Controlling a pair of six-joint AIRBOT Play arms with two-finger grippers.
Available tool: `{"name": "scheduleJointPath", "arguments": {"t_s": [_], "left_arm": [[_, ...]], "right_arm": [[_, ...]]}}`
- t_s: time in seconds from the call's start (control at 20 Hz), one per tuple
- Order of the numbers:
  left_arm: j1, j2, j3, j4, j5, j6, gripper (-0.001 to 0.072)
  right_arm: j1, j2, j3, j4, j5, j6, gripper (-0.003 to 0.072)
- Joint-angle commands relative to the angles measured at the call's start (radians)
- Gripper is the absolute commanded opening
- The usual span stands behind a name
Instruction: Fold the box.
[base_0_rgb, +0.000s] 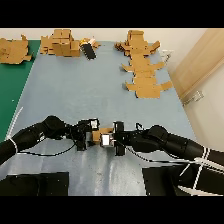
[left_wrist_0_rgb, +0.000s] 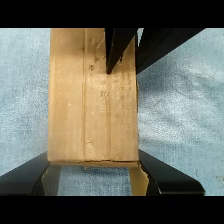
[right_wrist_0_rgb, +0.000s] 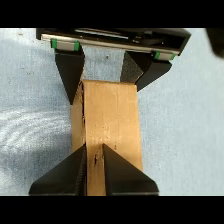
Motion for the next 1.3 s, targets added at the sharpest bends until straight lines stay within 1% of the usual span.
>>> {"name": "scheduleJointPath", "arguments": {"t_s": [0.0, 0.05, 0.15, 0.25, 0.35, 0.4, 0.45, 0.5, 0.55, 0.65, 0.7, 0.75, 0.8, 0.85, 1.0, 1.05, 1.15, 1.25], "left_arm": [[0.0, 0.0, 0.001, 0.0, 0.0, 0.001, 0.043], [0.0, 0.0, 0.001, 0.0, 0.0, 0.0, 0.043], [0.0, -0.001, 0.001, 0.0, 0.0, 0.0, 0.043], [0.0, -0.001, 0.001, 0.0, 0.0, 0.0, 0.0431], [0.0, -0.001, 0.001, 0.0, 0.0, 0.0, 0.0431], [0.0, 0.0, 0.001, 0.0, 0.0, 0.001, 0.0431], [0.0, 0.0, 0.001, 0.0, 0.0, 0.0, 0.0431], [0.0, 0.0, 0.001, 0.0, 0.0, 0.001, 0.043], [0.0, 0.0, 0.001, 0.0, 0.0, 0.001, 0.043], [0.0, 0.0, 0.001, 0.0, 0.0, 0.0, 0.0431], [0.0, 0.0, 0.001, 0.0, 0.0, 0.001, 0.0431], [0.0, 0.0, 0.001, 0.0, 0.0, 0.001, 0.0431], [0.0, -0.001, 0.001, 0.0, 0.0, 0.001, 0.043], [0.0, 0.0, 0.001, 0.0, 0.0, 0.0, 0.0431], [0.0, -0.001, 0.001, 0.0, 0.0, 0.0, 0.0431], [0.0, 0.0, 0.001, 0.0, 0.0, 0.0, 0.0431], [0.0, 0.0, 0.001, 0.0, 0.0, 0.0, 0.0431], [0.0, 0.0, 0.001, 0.0, 0.0, 0.0, 0.043]], "right_arm": [[0.001, 0.027, 0.0, -0.003, -0.019, 0.0, 0.0179], [0.0, 0.047, 0.0, -0.006, -0.026, 0.0, 0.0246], [-0.002, 0.084, 0.0, -0.029, -0.038, 0.007, 0.0256], [-0.002, 0.113, 0.0, -0.103, -0.039, 0.082, 0.0256], [-0.001, 0.136, 0.0, -0.142, -0.051, 0.132, 0.0256], [-0.001, 0.15, 0.0, -0.143, -0.063, 0.158, 0.0224], [-0.001, 0.166, 0.0, -0.139, -0.073, 0.215, 0.0209], [0.0, 0.184, 0.0, -0.094, -0.091, 0.322, 0.0033], [0.0, 0.197, 0.0, -0.009, -0.11, 0.446, 0.0001], [-0.001, 0.199, -0.003, 0.209, -0.157, 0.704, -0.0002], [0.0, 0.198, -0.016, 0.283, -0.156, 0.798, -0.0002], [-0.001, 0.198, -0.035, 0.337, -0.137, 0.915, -0.0003], [-0.001, 0.198, -0.065, 0.349, -0.104, 1.044, -0.0003], [0.0, 0.198, -0.098, 0.369, -0.057, 1.126, -0.0003], [0.008, 0.173, -0.178, 0.525, 0.187, 1.163, -0.0004], [0.007, 0.149, -0.179, 0.53, 0.244, 1.194, -0.0003], [0.008, 0.111, -0.179, 0.53, 0.305, 1.233, -0.0003], [0.008, 0.089, -0.179, 0.53, 0.324, 1.263, -0.0003]]}}
